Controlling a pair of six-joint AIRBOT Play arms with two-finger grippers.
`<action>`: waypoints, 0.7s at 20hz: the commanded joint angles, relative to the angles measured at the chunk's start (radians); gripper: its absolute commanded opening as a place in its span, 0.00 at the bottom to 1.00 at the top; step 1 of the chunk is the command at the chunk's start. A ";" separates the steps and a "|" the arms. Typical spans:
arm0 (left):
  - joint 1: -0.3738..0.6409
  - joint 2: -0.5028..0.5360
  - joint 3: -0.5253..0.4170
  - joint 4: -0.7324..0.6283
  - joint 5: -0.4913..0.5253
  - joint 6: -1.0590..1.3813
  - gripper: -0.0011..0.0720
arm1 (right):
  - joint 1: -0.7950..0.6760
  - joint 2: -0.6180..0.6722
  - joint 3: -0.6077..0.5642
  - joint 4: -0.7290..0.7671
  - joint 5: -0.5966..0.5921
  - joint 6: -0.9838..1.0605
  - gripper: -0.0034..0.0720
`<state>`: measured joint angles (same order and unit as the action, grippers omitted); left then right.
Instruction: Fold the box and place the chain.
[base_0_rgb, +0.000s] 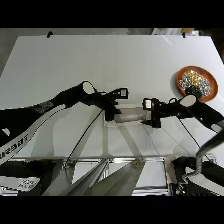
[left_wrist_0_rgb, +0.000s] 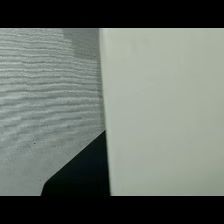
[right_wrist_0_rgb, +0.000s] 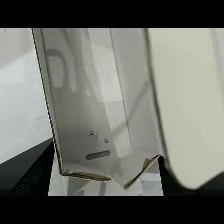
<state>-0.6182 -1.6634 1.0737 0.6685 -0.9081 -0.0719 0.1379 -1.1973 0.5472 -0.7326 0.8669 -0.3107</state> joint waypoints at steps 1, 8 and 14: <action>0.000 0.000 0.000 -0.001 -0.001 0.000 0.03 | 0.000 -0.016 0.007 0.003 0.037 -0.013 0.93; 0.000 0.000 0.000 -0.001 -0.001 0.000 0.03 | 0.052 -0.084 0.007 -0.035 0.055 -0.012 0.93; -0.001 0.000 0.000 -0.001 -0.001 0.000 0.03 | 0.030 -0.085 0.007 -0.052 0.058 -0.012 0.93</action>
